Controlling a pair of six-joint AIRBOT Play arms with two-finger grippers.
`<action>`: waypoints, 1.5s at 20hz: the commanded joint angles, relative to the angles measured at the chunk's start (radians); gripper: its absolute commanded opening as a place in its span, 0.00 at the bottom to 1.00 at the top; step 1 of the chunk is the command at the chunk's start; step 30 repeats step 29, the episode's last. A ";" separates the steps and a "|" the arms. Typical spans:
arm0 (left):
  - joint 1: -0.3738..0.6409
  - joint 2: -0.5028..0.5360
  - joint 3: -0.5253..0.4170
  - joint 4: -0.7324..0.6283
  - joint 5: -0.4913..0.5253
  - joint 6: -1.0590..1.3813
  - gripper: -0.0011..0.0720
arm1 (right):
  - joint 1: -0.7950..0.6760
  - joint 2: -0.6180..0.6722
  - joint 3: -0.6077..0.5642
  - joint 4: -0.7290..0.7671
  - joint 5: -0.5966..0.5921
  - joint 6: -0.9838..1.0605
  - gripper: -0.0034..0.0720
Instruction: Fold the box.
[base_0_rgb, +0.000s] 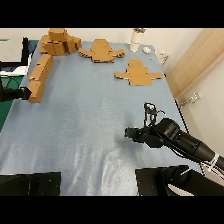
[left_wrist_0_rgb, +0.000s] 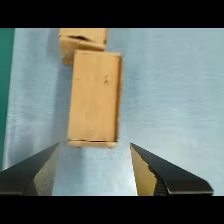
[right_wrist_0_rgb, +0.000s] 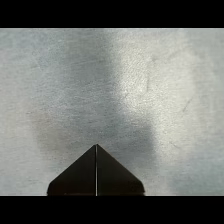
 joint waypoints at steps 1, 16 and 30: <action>-0.024 0.105 0.001 -0.025 -0.158 -0.022 0.86 | 0.000 -0.001 0.001 0.010 0.018 -0.040 0.05; -0.795 -0.078 0.146 0.103 -0.329 -0.533 0.03 | -0.174 -0.566 0.601 0.132 0.008 -0.543 0.05; -0.815 -0.153 0.194 0.098 -0.361 -0.537 0.03 | -0.174 -0.619 0.628 0.196 -0.035 -0.552 0.05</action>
